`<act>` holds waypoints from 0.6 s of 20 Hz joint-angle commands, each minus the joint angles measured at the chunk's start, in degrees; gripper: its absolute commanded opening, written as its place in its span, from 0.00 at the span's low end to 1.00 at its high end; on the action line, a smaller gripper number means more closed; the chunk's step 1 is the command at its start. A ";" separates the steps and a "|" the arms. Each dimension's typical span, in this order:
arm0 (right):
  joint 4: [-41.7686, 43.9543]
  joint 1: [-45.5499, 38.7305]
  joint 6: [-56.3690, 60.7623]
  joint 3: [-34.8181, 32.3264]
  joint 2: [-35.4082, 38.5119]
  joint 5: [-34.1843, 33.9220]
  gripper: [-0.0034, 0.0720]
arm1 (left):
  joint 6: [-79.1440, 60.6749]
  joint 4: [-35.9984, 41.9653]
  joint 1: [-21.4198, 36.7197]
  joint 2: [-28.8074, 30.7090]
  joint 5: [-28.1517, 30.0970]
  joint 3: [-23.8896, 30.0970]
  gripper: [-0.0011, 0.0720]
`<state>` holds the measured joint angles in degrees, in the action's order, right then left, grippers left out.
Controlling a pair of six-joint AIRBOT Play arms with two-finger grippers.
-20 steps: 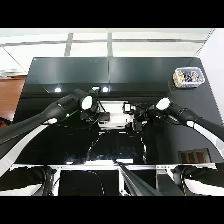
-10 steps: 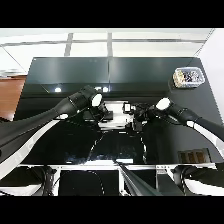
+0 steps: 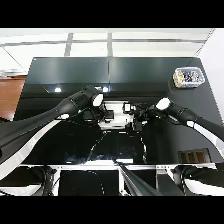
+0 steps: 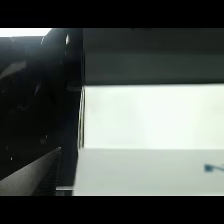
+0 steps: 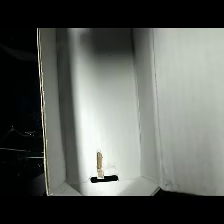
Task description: Fold the box and place the chain.
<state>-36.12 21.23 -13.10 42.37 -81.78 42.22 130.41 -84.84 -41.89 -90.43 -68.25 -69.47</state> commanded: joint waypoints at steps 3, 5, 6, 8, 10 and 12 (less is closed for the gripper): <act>0.07 0.00 0.04 0.00 -0.02 0.00 0.15 | 2.97 -2.38 0.09 -0.07 0.07 -0.07 0.65; 0.07 -0.02 0.04 0.00 -0.02 0.02 0.15 | 3.41 -2.93 0.07 -0.11 0.09 -0.07 0.62; 0.07 0.00 0.04 -0.02 -0.02 0.02 0.15 | 3.41 -2.93 0.07 -0.15 0.15 -0.07 0.60; 0.07 0.00 0.04 0.00 -0.02 0.02 0.15 | 3.37 -2.95 0.07 -0.17 0.50 -0.07 0.31; 0.09 -0.02 0.04 0.00 -0.02 0.02 0.15 | 2.12 -2.75 0.07 -0.17 1.36 -0.07 0.05; 0.09 -0.04 0.04 0.00 -0.02 -0.02 0.15 | 0.42 -2.75 0.07 -0.17 1.53 -0.07 0.05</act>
<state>-36.03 21.23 -13.04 42.37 -81.78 42.19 132.53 -87.46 -41.85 -90.56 -67.90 -69.52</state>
